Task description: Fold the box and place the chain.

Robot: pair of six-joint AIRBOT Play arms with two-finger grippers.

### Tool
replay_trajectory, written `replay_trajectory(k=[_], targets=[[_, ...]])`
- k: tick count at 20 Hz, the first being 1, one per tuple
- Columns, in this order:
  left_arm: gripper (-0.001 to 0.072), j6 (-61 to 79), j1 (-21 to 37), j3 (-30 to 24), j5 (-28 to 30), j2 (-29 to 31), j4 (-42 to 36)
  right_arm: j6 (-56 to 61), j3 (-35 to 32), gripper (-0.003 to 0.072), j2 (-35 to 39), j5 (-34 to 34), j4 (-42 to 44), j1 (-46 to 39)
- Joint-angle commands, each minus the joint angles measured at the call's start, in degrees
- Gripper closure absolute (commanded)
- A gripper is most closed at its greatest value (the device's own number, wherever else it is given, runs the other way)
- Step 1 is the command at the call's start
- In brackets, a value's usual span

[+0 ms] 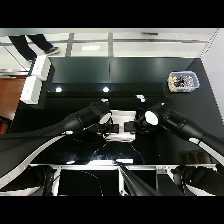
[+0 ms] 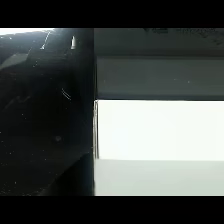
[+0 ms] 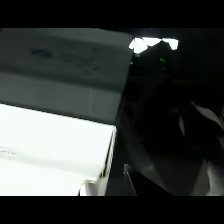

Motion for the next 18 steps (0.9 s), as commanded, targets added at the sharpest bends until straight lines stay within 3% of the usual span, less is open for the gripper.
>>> replay_trajectory(k=[1, 13, 14, 16, 18], targets=[[0.0682, 0.00, 0.02, 0.02, 0.02, 0.00, 0.04, 5.64, 0.44, 0.0415, -0.55, 1.44, -3.06, 2.69], [0.0682, 0.00, 0.02, 0.02, 0.00, 0.00, 0.02, 8.39, 0.46, 0.0415, -4.63, -0.07, -2.69, 2.97], [0.0682, 0.00, 0.02, 0.02, 0.00, 0.00, 0.04, 8.50, 0.57, 0.0450, -4.63, -0.24, -2.71, 2.97], [0.0682, 0.00, 0.02, 0.02, 0.02, 0.00, 0.02, 9.07, 0.57, 0.0676, -4.63, -0.74, -2.60, 2.97], [0.0682, 0.00, 0.02, 0.02, 0.00, 0.00, 0.02, 10.45, 0.57, 0.0676, -4.63, -0.81, -2.60, 2.91]])
